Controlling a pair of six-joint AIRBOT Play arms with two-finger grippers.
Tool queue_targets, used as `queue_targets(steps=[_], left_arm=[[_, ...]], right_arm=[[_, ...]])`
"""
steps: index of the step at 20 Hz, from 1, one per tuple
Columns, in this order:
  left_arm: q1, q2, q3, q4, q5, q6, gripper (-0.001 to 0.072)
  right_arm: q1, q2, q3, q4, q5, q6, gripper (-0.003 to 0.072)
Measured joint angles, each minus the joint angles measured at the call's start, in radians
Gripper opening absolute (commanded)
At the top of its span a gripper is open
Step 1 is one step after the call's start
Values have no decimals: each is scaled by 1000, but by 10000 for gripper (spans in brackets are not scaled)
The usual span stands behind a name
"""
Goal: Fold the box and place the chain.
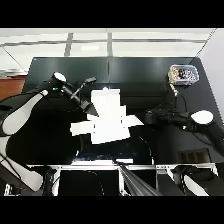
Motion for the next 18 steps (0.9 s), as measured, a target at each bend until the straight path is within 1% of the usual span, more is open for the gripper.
queue_targets(steps=[1, 3, 4, 6, 8, 10, 13, 15, 18], left_arm=[[-3, 40, -29, -16, 13, 22, 26], [-17, 148, -135, -81, 76, 109, 27], [-27, 202, -196, -108, 137, 169, 27], [-58, 296, -311, -150, 266, 338, 26], [-93, 346, -377, -153, 356, 500, 26], [-136, 372, -411, -138, 445, 606, 26], [-204, 389, -434, -76, 600, 693, 26], [-233, 393, -441, -46, 668, 732, 26], [-253, 386, -445, -19, 736, 785, 27]], right_arm=[[-17, 0, 42, -61, 75, -1, 655], [-42, 1, 116, -173, 213, -6, 655], [-48, 1, 141, -212, 263, -19, 655], [-49, 0, 170, -269, 307, -66, 655], [-31, 0, 185, -301, 308, -114, 655], [1, -3, 192, -319, 295, -145, 655], [66, -8, 176, -343, 255, -199, 655], [113, -10, 154, -372, 211, -238, 655], [184, -14, 110, -420, 122, -309, 655]])
